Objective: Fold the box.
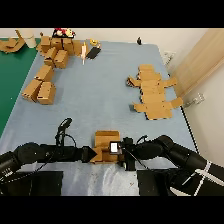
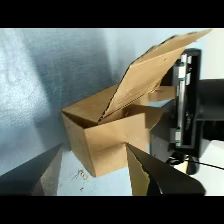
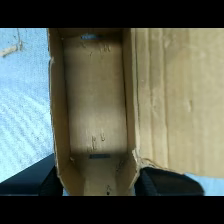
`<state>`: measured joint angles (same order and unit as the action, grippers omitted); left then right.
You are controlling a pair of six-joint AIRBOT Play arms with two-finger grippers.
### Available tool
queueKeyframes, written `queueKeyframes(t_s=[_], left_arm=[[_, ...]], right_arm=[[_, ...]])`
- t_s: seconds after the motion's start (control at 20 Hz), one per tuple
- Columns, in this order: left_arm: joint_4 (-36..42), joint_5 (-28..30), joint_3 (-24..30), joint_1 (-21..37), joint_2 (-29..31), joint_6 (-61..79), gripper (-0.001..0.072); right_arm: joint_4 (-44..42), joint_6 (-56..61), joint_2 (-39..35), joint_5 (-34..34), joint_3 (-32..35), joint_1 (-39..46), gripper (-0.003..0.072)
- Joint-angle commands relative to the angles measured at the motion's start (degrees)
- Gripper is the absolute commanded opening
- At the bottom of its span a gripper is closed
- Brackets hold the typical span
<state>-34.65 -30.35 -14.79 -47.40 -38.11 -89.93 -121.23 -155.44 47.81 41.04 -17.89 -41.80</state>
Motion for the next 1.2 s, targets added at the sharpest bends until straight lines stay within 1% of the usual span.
queueKeyframes(t_s=[0.0,0.15,0.3,0.45,0.55,0.65,0.8,0.9,1.05,1.15], left_arm=[[-13.7,1.51,-2.56,-6.01,-1.33,-15.78,0.0594],[-14.23,4.11,-4.81,-9.03,-5.01,-16.52,0.0594],[-14.53,4.22,-7.65,-10.49,-9.84,-16.52,0.0594],[-14.82,2.99,-9.68,-10.54,-13.31,-16.52,0.0593],[-16.39,1.25,-11.08,-10.54,-14.84,-16.76,0.0594],[-20.55,-0.44,-12.92,-10.93,-16.37,-20.79,0.0585],[-34.16,-5.35,-15.61,-12.33,-17.81,-34.53,0.0585],[-40.57,-7.45,-17.03,-13.94,-17.86,-41.44,0.0584],[-43.8,-7.78,-18.53,-16.65,-18.4,-45.31,0.0584],[-44.39,-7.85,-19.21,-17.64,-19.23,-47.06,0.0585]], right_arm=[[-0.02,0.0,-0.02,0.0,-0.02,-0.02,0.0502],[-0.02,0.02,-0.02,0.0,-0.02,-0.02,0.0502],[-0.02,0.02,-0.02,0.0,-0.02,-0.02,0.0502],[-0.02,0.0,-0.02,-0.02,-0.02,-0.02,0.0502],[-0.02,0.0,-0.02,0.0,-0.02,-0.02,0.0503],[-0.02,0.02,-0.02,0.0,-0.02,-0.02,0.0502],[-0.02,0.02,-0.02,0.0,-0.02,-0.02,0.0502],[-0.02,0.02,-0.02,0.0,-0.02,-0.02,0.0503],[-0.02,0.0,-0.02,-0.02,-0.02,-0.02,0.0502],[-0.02,0.0,-0.02,0.0,-0.02,-0.02,0.0502]])
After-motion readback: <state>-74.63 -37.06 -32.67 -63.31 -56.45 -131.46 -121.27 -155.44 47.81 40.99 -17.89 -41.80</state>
